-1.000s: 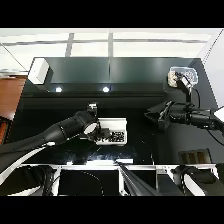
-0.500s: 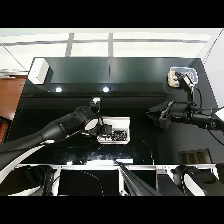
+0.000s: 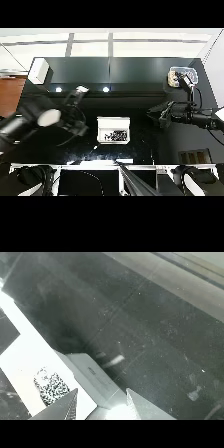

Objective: Fold the box and place the chain.

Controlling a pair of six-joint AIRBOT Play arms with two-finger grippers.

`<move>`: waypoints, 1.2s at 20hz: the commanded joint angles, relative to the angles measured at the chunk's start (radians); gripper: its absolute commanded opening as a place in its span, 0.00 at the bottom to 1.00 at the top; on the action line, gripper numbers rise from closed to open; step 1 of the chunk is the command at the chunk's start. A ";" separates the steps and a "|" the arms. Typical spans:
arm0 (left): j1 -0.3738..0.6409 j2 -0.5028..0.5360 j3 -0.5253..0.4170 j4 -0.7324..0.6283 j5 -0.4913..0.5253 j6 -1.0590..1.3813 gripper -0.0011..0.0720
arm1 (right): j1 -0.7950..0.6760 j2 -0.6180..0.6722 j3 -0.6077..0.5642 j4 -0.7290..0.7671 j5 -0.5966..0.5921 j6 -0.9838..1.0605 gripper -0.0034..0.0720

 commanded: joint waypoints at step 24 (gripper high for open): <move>0.344 -0.097 -0.475 -0.987 0.510 1.901 0.98 | 0.000 0.000 0.000 -0.005 -0.047 0.001 0.54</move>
